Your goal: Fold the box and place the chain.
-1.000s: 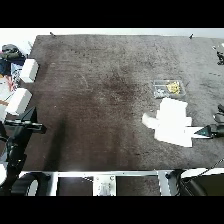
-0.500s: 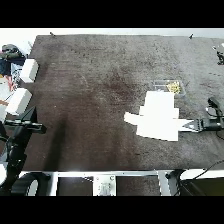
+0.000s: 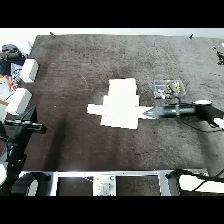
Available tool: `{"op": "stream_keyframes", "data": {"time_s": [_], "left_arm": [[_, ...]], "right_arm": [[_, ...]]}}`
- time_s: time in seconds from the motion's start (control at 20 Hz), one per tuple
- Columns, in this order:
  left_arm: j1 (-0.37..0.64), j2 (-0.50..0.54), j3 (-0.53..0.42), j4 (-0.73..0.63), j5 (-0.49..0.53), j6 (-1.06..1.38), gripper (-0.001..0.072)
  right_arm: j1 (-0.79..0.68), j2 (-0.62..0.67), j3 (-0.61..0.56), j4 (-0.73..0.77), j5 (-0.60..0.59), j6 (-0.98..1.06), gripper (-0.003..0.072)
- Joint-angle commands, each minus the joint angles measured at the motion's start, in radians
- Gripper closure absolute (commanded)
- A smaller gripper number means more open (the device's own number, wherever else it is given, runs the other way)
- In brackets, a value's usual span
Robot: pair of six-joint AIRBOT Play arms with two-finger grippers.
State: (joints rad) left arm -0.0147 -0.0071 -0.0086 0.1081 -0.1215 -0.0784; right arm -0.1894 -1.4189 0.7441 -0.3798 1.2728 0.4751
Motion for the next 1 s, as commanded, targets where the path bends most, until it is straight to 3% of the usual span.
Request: {"op": "stream_keyframes", "data": {"time_s": [0.0,0.05,0.1,0.15,0.25,0.35,0.45,0.6,0.8,0.9,0.95], "left_arm": [[0.0,0.0,-0.001,0.0,-0.006,-0.007,0.0697],[0.0,0.0,0.0,0.0,-0.03,-0.018,0.0695],[0.0,0.0,0.003,0.003,-0.072,-0.011,0.0569],[0.0,0.0,0.016,-0.003,-0.135,-0.008,0.0256],[0.0,0.0,0.056,-0.005,-0.235,-0.008,0.0234],[0.0,-0.014,0.089,-0.01,-0.234,-0.035,0.0234],[0.0,-0.103,0.148,-0.014,-0.265,-0.099,0.0234],[0.0,-0.35,0.287,-0.01,-0.346,-0.095,0.0233],[0.0,-0.763,0.509,-0.01,-0.488,-0.01,0.0231],[0.0,-0.96,0.63,-0.004,-0.563,0.019,0.014],[0.0,-1.058,0.7,0.024,-0.631,0.048,0.014]], "right_arm": [[0.184,0.009,0.031,0.055,-0.269,0.073,0.068],[0.197,0.008,0.037,0.05,-0.318,0.086,0.0679],[0.202,0.007,0.039,0.048,-0.364,0.092,0.0679],[0.203,0.005,0.04,0.062,-0.394,0.091,0.068],[0.231,0.001,0.041,0.085,-0.428,0.021,0.068],[0.26,-0.016,0.045,0.086,-0.465,-0.028,0.068],[0.282,-0.045,0.067,0.089,-0.478,-0.064,0.0679],[0.312,-0.071,0.106,0.081,-0.472,-0.111,0.0679],[0.326,-0.072,0.119,0.023,-0.481,-0.075,0.0679],[0.326,-0.072,0.119,0.002,-0.481,-0.071,0.0679],[0.326,-0.072,0.119,0.002,-0.485,-0.071,0.0679]]}}
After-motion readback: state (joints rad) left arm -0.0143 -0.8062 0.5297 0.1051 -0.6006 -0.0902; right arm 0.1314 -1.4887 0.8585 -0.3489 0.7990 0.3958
